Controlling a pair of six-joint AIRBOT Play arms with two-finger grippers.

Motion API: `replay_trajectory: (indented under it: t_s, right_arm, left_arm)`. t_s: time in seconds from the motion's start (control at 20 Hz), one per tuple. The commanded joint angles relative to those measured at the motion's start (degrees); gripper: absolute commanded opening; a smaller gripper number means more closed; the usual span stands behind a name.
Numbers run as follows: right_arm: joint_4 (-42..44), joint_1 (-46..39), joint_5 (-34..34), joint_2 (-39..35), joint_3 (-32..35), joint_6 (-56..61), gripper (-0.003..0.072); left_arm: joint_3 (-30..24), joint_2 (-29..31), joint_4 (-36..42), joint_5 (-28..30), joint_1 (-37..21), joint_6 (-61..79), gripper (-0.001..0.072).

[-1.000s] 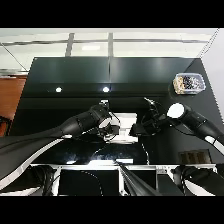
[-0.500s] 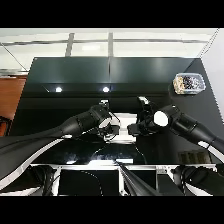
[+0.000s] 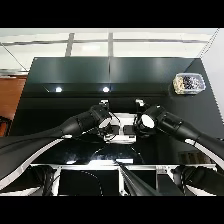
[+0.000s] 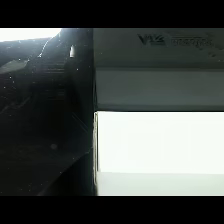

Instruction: Fold the box and place the chain.

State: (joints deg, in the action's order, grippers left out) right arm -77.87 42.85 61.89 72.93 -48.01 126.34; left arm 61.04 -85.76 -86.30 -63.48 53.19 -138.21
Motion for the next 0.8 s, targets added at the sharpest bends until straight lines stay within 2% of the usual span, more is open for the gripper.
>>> replay_trajectory:
  t_s: [0.0, 0.1, 0.35, 0.4, 0.45, 0.7, 0.75]
  right_arm:
    - [-0.2, 0.48, 0.46, 2.23, -0.26, 1.86, 0.0378]
    - [-0.22, 0.48, 0.07, 2.58, -0.26, 1.79, 0.0191]
    - [-0.2, 0.48, -0.87, 2.62, -0.26, 1.9, 0.0191]
    - [-0.2, 0.48, -0.87, 2.64, -0.26, 1.92, 0.0149]
    - [-0.17, 0.48, -0.9, 2.64, -0.26, 1.9, 0.001]
    - [0.07, 0.46, -0.83, 2.64, -0.26, 2.4, 0.0013]
    - [0.04, 0.46, -0.52, 2.62, -0.26, 2.75, 0.0115]
  left_arm:
    - [-0.02, 0.02, -0.04, 0.0, -0.09, 0.02, 0.0027]
    - [-0.02, 0.02, -0.04, 0.0, -0.11, 0.02, 0.0027]
    - [-0.02, 0.02, -0.04, 0.02, -0.11, 0.02, 0.0027]
    - [-0.02, 0.02, -0.04, 0.02, -0.11, 0.0, 0.0027]
    - [-0.02, 0.02, -0.04, 0.02, -0.11, 0.02, 0.0027]
    - [-0.02, 0.02, -0.02, 0.0, -0.11, 0.02, 0.0027]
    - [-0.02, 0.02, -0.02, 0.02, -0.11, 0.0, 0.0027]
